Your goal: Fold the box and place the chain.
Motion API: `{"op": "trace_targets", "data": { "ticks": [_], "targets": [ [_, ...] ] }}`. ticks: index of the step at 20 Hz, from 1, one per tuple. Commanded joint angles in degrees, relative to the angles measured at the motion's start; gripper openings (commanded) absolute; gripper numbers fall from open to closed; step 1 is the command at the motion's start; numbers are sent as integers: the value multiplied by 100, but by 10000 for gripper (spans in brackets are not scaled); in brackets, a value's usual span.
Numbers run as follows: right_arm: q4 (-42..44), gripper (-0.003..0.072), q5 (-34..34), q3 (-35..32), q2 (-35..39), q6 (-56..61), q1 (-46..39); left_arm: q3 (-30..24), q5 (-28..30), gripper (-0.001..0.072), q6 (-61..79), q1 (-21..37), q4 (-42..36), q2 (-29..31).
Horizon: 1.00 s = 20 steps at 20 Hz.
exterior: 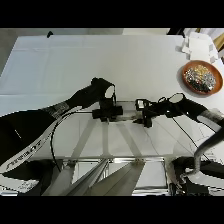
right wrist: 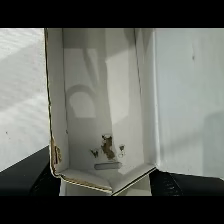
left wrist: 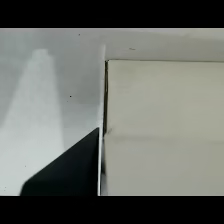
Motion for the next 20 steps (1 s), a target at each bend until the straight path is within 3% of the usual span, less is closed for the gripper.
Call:
{"op": "trace_targets", "data": {
  "ticks": [1, 3, 4, 8, 10, 12, 13, 20],
  "targets": [
    [7, 454, 2, 4, 2, 2, 4, 4, 175, 134, 0, -74, 2, -66],
    [7, 454, 2, 4, 2, 2, 4, 4, 210, 129, -7, -83, 11, -74],
    [4, 454, 2, 4, 2, 2, 4, 4, 205, 23, -7, -83, 9, -74],
    [4, 454, 4, 4, 2, 2, 4, 4, 188, 6, -7, -118, 17, -74],
    [7, 454, 2, 4, 2, 2, 4, 4, 144, 52, -7, -114, 13, -61],
    [7, 454, 4, 4, 2, 2, 4, 28, 0, 248, 2, -39, 26, 0],
    [7, 454, 4, 4, 2, 2, 4, 70, -85, 301, 4, 2, 59, 24],
    [4, 454, 4, 4, 2, 2, 4, 243, -24, 299, 11, -11, 520, 52]
  ]
}}
